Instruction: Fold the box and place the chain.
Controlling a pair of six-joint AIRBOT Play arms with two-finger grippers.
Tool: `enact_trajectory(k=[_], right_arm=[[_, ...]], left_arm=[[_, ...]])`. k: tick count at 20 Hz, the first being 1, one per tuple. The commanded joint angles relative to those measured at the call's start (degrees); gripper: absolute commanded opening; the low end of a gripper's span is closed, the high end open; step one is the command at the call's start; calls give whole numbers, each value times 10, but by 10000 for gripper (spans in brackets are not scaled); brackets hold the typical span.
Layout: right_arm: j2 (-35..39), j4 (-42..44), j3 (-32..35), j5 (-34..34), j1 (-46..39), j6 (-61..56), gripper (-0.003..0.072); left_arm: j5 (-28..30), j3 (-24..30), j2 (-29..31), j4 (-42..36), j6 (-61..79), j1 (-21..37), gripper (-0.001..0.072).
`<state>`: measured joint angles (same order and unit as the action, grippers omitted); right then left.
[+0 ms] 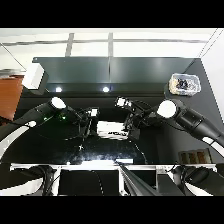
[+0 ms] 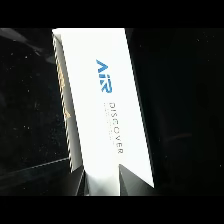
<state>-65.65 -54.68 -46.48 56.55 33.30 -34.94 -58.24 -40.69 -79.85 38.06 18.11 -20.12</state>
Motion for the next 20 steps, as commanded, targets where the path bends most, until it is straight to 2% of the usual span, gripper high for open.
enact_trajectory(k=[1,9,10,20], right_arm=[[0,0,4,4,0,-3,261],[-1,0,7,1,1,-7,283],[-1,0,7,1,1,-8,329],[-7,-12,12,-21,23,-31,326]], left_arm=[[0,0,0,0,0,0,363],[0,0,0,0,0,0,363],[0,0,0,0,0,0,363],[0,0,0,0,0,0,363]])
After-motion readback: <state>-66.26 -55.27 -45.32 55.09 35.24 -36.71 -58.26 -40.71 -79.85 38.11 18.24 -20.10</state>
